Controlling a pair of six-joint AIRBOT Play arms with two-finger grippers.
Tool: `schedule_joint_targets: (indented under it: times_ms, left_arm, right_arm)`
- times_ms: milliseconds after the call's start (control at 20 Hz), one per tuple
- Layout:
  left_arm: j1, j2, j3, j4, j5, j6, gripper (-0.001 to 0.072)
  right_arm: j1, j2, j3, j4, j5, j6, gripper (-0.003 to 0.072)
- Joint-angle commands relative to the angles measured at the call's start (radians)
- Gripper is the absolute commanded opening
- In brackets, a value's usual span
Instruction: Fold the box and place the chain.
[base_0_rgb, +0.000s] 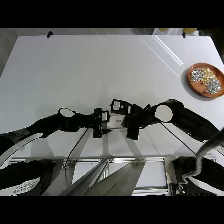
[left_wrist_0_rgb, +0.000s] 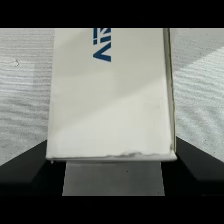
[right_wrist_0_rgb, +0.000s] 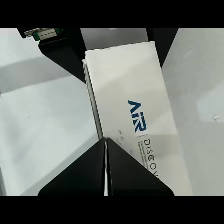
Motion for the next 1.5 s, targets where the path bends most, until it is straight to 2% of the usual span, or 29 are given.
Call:
schedule_joint_targets:
  times_ms: [0,200,650,900,1050,1150,1300,1450]
  left_arm:
    - [0.000,0.000,0.000,0.000,0.000,0.000,0.0210]
    - [0.000,0.000,0.000,0.000,0.000,0.000,0.0210]
    - [0.000,0.000,0.000,0.000,0.000,0.000,0.0210]
    - [0.000,0.000,0.000,0.000,0.000,0.000,0.0210]
    - [0.000,0.000,0.000,0.000,0.000,0.000,0.0210]
    - [0.000,0.000,0.000,0.000,0.001,0.000,0.0210]
    - [0.000,0.000,0.000,0.000,0.000,0.000,0.0210]
    - [0.000,0.000,0.000,0.000,0.000,0.000,0.0210]
  right_arm:
    - [0.000,-0.003,-0.024,-0.001,-0.013,-0.008,0.0018]
    - [0.000,-0.006,-0.081,0.000,-0.075,-0.011,0.0018]
    - [-0.002,-0.039,-0.092,-0.002,-0.075,-0.011,0.0018]
    - [-0.024,0.069,-0.062,-0.060,-0.081,0.076,0.0018]
    - [-0.143,0.173,-0.050,-0.165,-0.048,0.265,0.0018]
    - [-0.275,0.222,-0.050,-0.249,0.063,0.446,0.0017]
    - [-0.483,0.226,-0.088,-0.354,0.207,0.763,0.0017]
    - [-0.639,0.226,-0.188,-0.425,0.216,0.829,0.0017]
